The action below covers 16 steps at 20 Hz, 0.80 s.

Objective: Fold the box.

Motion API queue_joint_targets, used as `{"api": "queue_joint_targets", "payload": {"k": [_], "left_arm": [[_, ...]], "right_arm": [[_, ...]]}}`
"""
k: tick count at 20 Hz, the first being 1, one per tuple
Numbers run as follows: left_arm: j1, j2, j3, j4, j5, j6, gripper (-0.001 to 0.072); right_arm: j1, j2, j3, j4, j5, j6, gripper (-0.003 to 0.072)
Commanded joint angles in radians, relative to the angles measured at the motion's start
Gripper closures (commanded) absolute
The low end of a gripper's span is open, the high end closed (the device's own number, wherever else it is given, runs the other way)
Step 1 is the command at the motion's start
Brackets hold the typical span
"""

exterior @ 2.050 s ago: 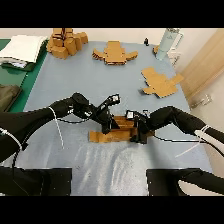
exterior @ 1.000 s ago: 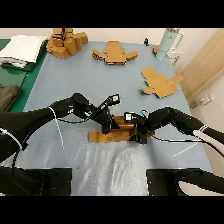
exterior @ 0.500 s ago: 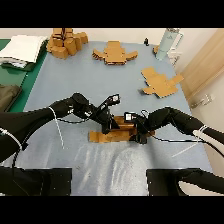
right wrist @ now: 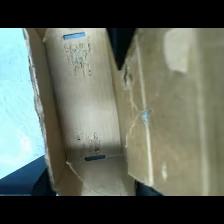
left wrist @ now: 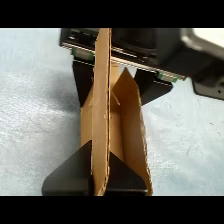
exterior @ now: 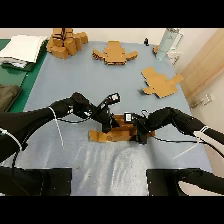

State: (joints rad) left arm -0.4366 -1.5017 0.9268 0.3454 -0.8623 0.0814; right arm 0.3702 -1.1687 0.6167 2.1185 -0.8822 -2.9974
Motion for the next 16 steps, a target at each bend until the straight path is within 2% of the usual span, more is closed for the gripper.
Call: {"api": "queue_joint_targets", "payload": {"k": [1, 7, 9, 16], "left_arm": [[0.0, -0.001, 0.001, -0.009, -0.002, 0.0, 0.0697], [0.0, -0.001, 0.001, -0.009, -0.001, 0.0, 0.0697], [0.0, -0.001, 0.001, -0.009, -0.001, 0.0, 0.0698], [0.0, -0.001, 0.001, -0.009, -0.001, 0.0, 0.0698]], "right_arm": [[-0.001, 0.006, 0.001, 0.005, 0.002, -0.003, 0.0082], [-0.001, 0.003, 0.001, -0.008, 0.01, -0.003, 0.0118], [-0.001, -0.002, 0.001, -0.027, 0.009, -0.003, 0.0175], [-0.001, -0.001, 0.001, -0.064, 0.01, -0.003, 0.0176]]}}
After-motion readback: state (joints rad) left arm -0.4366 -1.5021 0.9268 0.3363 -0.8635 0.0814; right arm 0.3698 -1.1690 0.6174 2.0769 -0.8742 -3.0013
